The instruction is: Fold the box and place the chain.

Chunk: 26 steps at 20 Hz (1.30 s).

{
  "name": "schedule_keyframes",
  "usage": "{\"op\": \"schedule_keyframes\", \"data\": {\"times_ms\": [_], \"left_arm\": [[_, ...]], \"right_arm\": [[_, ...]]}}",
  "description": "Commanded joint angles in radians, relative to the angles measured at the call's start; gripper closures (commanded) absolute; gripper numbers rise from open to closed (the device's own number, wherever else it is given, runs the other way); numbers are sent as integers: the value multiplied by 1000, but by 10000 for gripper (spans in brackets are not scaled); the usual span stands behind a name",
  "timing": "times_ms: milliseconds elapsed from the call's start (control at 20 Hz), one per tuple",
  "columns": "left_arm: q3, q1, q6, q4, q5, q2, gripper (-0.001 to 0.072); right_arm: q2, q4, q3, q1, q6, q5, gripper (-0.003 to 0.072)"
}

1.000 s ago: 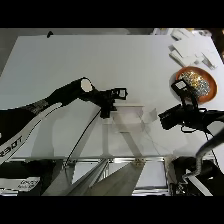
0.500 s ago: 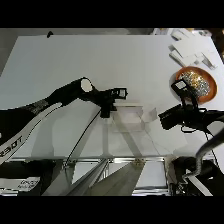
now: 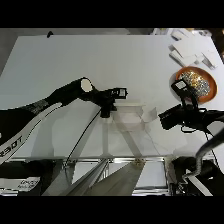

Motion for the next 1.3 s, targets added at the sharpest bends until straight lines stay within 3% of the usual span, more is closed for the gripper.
{"op": "schedule_keyframes", "data": {"times_ms": [0, 400, 550, 600, 800, 900, 1250], "left_arm": [[1, 0, 0, 0, 0, 1, 699], [1, 0, 0, 0, -10, 1, 699], [1, 0, 0, 0, -9, 1, 699], [1, 0, 0, 0, -10, 1, 699], [1, 0, 0, 0, -9, 1, 699], [1, 0, 0, 0, -10, 1, 699], [1, 0, 0, 0, -10, 1, 699]], "right_arm": [[0, 0, 1, 1, 0, 0, 322], [0, -2, 1, 1, -54, 5, 333], [0, 6, 1, 1, -93, 20, 632], [0, 11, 1, 1, -130, 32, 666], [0, 185, 1, 1, -420, 170, 664], [1, 256, 1, 1, -468, 223, 664], [0, 253, 1, 122, -500, 202, 664]]}}
